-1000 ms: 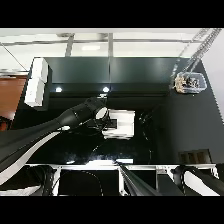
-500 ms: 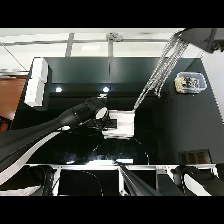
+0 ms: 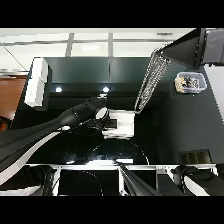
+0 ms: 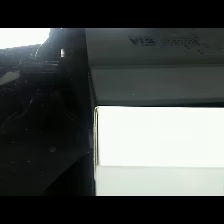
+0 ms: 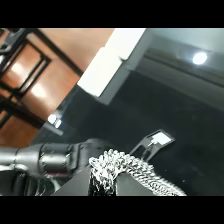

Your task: Fold the box and place the chain.

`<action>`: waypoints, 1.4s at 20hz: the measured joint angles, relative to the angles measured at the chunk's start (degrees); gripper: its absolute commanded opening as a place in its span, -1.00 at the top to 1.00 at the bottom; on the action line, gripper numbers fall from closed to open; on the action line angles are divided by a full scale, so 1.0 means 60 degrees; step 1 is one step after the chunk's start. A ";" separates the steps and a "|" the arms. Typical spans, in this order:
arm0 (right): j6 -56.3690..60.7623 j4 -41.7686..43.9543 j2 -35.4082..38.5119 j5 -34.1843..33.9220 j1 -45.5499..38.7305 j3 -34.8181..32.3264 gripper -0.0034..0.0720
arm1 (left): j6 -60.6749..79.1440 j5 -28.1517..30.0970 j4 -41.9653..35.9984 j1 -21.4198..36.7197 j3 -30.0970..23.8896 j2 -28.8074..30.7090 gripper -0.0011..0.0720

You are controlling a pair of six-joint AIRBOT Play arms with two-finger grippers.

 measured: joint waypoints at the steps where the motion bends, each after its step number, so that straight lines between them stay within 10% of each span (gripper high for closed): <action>1: 0.0000 0.0007 0.0022 0.0015 0.0127 0.0000 0.90 | 0.0000 0.0000 0.0000 0.0004 0.0000 0.0000 0.90; 28: 0.0426 -0.1574 0.0725 0.0335 0.0911 0.0000 0.91 | -0.0004 0.0004 0.0004 0.0004 0.0000 0.0000 0.90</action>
